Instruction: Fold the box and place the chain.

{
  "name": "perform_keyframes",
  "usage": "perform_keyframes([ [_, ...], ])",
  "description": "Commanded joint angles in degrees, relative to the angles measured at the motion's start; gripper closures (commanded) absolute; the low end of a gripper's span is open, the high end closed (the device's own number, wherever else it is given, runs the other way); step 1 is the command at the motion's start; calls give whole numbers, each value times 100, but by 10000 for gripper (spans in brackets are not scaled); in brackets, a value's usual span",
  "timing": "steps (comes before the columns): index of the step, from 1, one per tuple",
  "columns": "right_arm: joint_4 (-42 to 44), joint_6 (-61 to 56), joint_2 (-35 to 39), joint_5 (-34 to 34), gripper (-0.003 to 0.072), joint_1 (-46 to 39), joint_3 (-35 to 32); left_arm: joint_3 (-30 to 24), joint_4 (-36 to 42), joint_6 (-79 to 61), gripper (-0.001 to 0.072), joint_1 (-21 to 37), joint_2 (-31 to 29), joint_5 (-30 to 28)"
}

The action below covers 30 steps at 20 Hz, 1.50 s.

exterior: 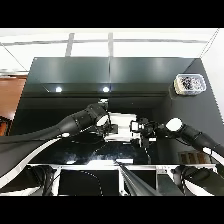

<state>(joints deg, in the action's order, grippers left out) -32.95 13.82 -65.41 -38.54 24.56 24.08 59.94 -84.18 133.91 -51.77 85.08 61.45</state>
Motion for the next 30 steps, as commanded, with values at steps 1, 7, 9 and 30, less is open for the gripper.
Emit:
perform_keyframes([
  [1, -2, 9, -4, -2, 279, 0, -4, 7, 33, 13, 673, -2, 4, -116],
  [7, -2, 9, -4, -4, 278, 0, -4, 7, 48, 13, 356, -2, 4, -96],
  [9, -2, 9, -4, -2, 278, 0, -4, 7, 57, 11, 680, 2, 4, -98],
  [30, -1196, -1174, 1069, -619, 22, -4, -2, 31, -87, -170, 679, 81, -4, 13],
])
